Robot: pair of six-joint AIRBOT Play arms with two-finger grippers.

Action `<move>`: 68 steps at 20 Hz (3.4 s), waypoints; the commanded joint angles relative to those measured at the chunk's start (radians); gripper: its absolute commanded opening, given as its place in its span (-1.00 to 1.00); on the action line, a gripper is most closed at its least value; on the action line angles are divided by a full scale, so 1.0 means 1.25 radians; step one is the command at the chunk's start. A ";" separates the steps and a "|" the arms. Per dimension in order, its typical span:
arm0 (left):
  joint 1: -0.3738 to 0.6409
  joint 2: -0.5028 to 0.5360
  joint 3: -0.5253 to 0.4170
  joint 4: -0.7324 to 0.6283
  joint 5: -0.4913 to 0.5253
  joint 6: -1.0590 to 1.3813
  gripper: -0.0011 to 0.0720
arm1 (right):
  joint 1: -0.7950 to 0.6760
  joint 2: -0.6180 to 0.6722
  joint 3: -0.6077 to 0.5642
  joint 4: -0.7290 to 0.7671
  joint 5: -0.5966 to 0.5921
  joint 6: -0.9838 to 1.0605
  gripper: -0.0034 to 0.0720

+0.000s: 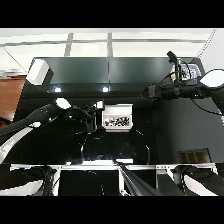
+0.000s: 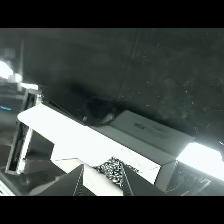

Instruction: Fold the box and place the chain.

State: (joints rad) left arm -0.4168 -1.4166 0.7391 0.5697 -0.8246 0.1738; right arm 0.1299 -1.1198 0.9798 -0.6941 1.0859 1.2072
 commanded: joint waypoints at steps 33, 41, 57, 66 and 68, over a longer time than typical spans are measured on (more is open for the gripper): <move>-0.005 0.000 0.001 -0.005 0.007 -0.001 0.35 | 0.211 -0.186 0.034 -0.046 0.028 -0.703 1.00; -0.005 0.000 0.001 -0.005 0.007 -0.001 0.35 | 0.213 -0.187 0.017 -0.078 0.002 -0.703 0.75; -0.005 0.000 0.001 -0.005 0.007 -0.001 0.35 | 0.249 -0.187 0.017 -0.124 0.010 -0.703 -0.29; -0.005 0.000 0.001 -0.005 0.007 -0.001 0.35 | 0.262 -0.187 0.016 -0.143 0.008 -0.680 -0.16; -0.005 0.000 0.001 -0.005 0.007 -0.001 0.35 | 0.262 -0.187 0.004 -0.143 0.008 -0.679 -0.16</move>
State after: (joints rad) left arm -0.4225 -1.4166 0.7391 0.5640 -0.8154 0.1730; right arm 0.4568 -1.3537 0.9955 -0.8619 1.0927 0.3450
